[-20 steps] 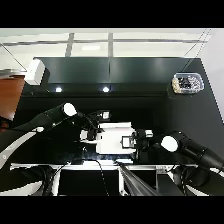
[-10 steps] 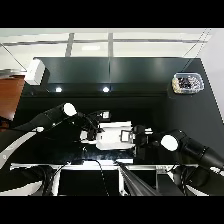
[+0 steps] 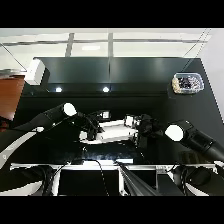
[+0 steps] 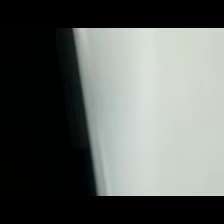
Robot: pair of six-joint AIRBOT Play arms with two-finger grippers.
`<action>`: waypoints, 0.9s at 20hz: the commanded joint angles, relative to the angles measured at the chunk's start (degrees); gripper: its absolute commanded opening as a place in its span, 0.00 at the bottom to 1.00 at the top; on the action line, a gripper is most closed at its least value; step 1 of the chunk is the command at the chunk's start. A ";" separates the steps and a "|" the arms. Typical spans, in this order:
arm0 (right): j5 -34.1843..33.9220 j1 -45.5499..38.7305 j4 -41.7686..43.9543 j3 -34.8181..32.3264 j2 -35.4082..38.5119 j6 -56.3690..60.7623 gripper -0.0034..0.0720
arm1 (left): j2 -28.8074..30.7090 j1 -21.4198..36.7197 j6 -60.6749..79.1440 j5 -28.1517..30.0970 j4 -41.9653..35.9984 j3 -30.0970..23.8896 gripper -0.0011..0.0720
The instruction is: Fold the box and place the chain.
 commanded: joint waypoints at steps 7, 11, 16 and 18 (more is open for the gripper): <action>0.31 -1.73 1.90 0.57 0.85 -3.52 0.99 | 0.02 0.00 0.07 -0.04 0.07 0.00 0.05; 0.96 -4.15 9.62 0.55 0.44 -6.93 0.99 | 0.02 0.00 0.07 -0.04 0.09 0.00 0.05; 4.00 -8.17 20.22 0.57 -3.65 -18.51 0.99 | 0.04 0.00 0.07 0.02 0.09 0.00 0.05; 3.82 -9.20 22.53 0.52 -4.79 -21.46 0.99 | 0.04 0.00 0.07 0.24 0.09 0.00 0.05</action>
